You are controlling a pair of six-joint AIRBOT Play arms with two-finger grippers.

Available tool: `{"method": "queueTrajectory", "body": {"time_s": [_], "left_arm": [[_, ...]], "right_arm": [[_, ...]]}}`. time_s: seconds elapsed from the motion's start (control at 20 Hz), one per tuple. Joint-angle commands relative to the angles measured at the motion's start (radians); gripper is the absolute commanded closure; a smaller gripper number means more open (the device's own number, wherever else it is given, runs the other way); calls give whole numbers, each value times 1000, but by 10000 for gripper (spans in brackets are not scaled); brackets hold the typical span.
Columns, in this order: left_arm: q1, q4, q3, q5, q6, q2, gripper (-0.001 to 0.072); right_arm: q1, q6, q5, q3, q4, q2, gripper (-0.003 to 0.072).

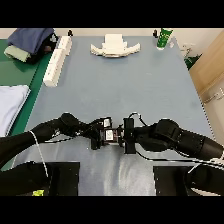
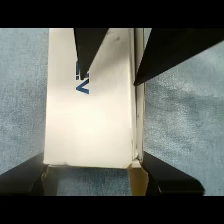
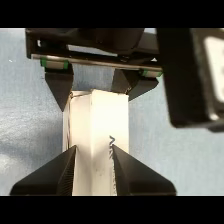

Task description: Fold the box.

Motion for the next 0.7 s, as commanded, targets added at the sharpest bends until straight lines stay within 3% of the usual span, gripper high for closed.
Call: {"method": "queueTrajectory", "body": {"time_s": [0.0, 0.05, 0.15, 0.4, 0.45, 0.55, 0.65], "left_arm": [[0, 0, 0, 4, -1, 0, 238], [0, 0, 0, 4, -1, 0, 238], [0, 0, 0, 4, 0, 0, 238], [0, 0, 0, 4, -1, 0, 238], [0, 0, 0, 4, 0, 0, 238], [0, 0, 0, 4, -1, 0, 238], [0, 0, 0, 4, -1, 0, 239]], "right_arm": [[1, 0, -18, 1, 16, 2, 346], [1, 0, -17, 2, 28, 7, 346], [1, 0, -16, 2, 55, 40, 223], [-2, 50, -16, 2, 57, 133, 228], [-3, 98, -16, 2, 57, 138, 285], [-3, 201, 14, -13, 57, 138, 682], [-2, 305, 168, -69, 60, 146, 683]]}}
